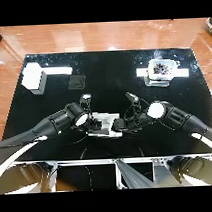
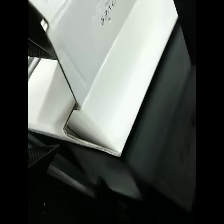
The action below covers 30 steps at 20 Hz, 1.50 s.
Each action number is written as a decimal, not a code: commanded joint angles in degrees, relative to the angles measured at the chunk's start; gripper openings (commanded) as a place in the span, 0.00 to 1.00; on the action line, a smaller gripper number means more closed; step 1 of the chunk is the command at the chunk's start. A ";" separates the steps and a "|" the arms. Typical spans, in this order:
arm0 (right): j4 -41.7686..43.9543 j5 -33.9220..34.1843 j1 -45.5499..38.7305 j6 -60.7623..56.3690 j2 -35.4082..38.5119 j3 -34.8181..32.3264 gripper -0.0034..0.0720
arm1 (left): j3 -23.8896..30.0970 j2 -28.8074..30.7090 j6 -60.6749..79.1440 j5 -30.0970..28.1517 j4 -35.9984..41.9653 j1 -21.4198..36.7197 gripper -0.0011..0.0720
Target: Fold the box and place the chain.
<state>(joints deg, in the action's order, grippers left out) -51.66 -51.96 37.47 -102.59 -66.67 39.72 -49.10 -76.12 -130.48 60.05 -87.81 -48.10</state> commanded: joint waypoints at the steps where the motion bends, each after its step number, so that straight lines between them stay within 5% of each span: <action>1: -12.72 0.72 4.26 -14.73 -0.04 2.36 0.79 | -0.02 0.00 0.02 -0.22 0.00 0.02 0.05; 14: -28.04 -0.39 12.09 -36.74 -4.72 7.98 0.67 | -0.02 0.00 0.04 -1.55 -0.09 0.02 0.05; 21: -30.77 -5.05 12.26 -41.33 -5.09 8.24 0.66 | 0.00 0.00 0.02 -1.95 -0.02 0.00 0.05; 23: -31.71 -4.74 12.50 -42.03 -5.18 8.26 0.53 | -0.02 0.00 0.02 -1.95 -0.02 0.00 0.05; 30: -35.32 -8.52 12.52 -42.49 -9.66 13.16 0.53 | 0.00 0.00 0.04 -1.70 -0.02 0.02 0.05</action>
<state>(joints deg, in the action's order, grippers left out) -84.86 -57.93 49.93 -144.86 -74.56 50.89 -49.10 -76.12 -130.45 58.11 -87.83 -48.10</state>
